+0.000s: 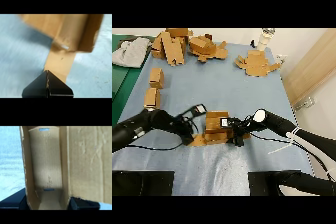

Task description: Fold the box.

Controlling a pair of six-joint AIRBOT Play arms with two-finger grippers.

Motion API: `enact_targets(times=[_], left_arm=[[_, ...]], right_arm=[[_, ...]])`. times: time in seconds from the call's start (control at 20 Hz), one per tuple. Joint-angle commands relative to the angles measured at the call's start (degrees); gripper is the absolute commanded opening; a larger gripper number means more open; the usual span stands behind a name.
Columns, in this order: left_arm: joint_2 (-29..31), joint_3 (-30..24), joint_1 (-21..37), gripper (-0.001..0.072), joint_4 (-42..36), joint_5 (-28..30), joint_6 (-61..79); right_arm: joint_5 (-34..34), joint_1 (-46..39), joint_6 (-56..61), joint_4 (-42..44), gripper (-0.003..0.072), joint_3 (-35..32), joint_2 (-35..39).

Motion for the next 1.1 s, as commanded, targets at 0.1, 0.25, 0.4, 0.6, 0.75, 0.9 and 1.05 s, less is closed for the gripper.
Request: enact_targets(times=[0.1, 0.25, 0.4, 0.6, 0.75, 0.9, 1.05], left_arm=[[10.6, -1.2, 6.4, 0.0012, 11.5, -7.6, -39.8], [10.3, -2.2, 6.6, 0.0012, 10.4, -8.7, -46.5], [6.6, -2.8, 6.6, 0.0012, 5.3, -10.5, -46.9], [1.9, -2.8, 6.2, 0.0012, 3.4, -10.9, -47.9], [-0.5, -2.8, 6.3, 0.0012, 0.1, -10.9, -47.8], [-1.5, -2.8, 6.1, 0.0012, -3.3, -8.6, -47.7], [-1.5, -2.9, 4.1, 0.0012, -5.3, -4.4, -47.7]], right_arm=[[0.0, 0.0, 0.0, 0.0, 0.0440, 0.0, 0.0], [0.0, 0.0, 0.0, 0.0, 0.0440, 0.0, 0.0], [0.0, 0.0, 0.0, 0.0, 0.0440, 0.0, 0.0], [0.0, 0.0, 0.0, 0.0, 0.0440, 0.0, 0.0], [0.0, 0.0, 0.0, 0.0, 0.0440, 0.0, 0.0], [0.0, 0.0, 0.0, 0.0, 0.0440, 0.0, 0.0], [0.0, 0.0, 0.0, 0.0, 0.0440, 0.0, 0.0]])
